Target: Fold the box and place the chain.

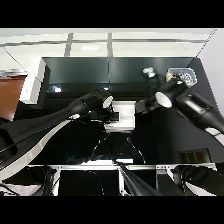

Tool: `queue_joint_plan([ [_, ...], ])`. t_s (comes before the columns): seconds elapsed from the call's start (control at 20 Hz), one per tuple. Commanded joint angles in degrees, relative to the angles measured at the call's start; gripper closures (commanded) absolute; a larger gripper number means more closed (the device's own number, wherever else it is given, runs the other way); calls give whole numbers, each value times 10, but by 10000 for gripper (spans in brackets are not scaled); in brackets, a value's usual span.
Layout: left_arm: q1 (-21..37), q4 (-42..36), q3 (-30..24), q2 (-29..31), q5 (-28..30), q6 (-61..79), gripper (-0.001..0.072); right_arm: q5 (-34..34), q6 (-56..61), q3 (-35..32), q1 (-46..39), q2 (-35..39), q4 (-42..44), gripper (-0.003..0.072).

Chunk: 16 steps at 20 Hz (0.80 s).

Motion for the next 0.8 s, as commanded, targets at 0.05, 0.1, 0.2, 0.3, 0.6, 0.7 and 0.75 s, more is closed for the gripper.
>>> queue_joint_plan([
  [0.05,0,2,0,0,0,0,684,-122,2,-5,-94,22,-217,303],
  [0.1,0,2,0,0,0,-1,683,-177,22,-5,-134,9,-207,222],
  [0.2,0,1,0,0,-1,-1,684,-305,51,-5,-213,-36,-151,-20],
  [0.3,0,1,0,0,-1,0,684,-363,51,26,-279,-100,-90,-19],
  [0.6,0,1,0,0,0,0,684,-52,30,394,-425,-383,50,-18],
  [0.7,0,2,0,0,0,0,684,3,30,485,-454,-452,91,-18],
  [0.75,0,1,0,0,-1,0,683,19,30,515,-464,-475,102,-17],
])
